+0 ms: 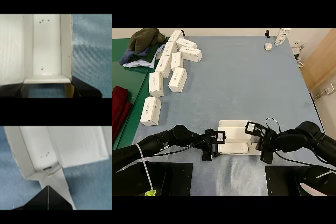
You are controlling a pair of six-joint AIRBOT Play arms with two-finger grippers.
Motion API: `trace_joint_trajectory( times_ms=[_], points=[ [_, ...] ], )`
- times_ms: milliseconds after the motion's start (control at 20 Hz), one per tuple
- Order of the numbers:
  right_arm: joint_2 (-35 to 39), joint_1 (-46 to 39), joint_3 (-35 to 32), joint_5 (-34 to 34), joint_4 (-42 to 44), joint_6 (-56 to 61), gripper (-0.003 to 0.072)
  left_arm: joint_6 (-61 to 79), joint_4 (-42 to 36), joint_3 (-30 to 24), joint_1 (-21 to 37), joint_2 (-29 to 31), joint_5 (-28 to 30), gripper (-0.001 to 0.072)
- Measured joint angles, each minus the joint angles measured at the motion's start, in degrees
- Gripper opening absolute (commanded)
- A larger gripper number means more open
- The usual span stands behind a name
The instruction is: Fold the box.
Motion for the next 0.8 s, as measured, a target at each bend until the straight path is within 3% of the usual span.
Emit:
trace_joint_trajectory(
  times_ms=[200,400,550,800],
  points=[
    [1.40,-4.81,2.34,-7.69,-10.03,23.43,0.0002,0.00,0.00,0.00,0.00,0.02,0.00,0.0469],
    [0.52,-18.21,3.02,-12.48,-13.29,38.16,0.0001,0.00,0.00,0.00,0.00,0.02,0.00,0.0469],
    [-1.62,-31.21,2.73,-13.77,-7.72,38.53,0.0002,-0.02,0.00,0.00,0.00,0.02,0.02,0.0469],
    [-6.95,-47.43,-1.57,-13.25,8.09,29.27,0.0002,-0.02,0.00,0.00,0.00,0.02,0.02,0.0469]
  ],
)
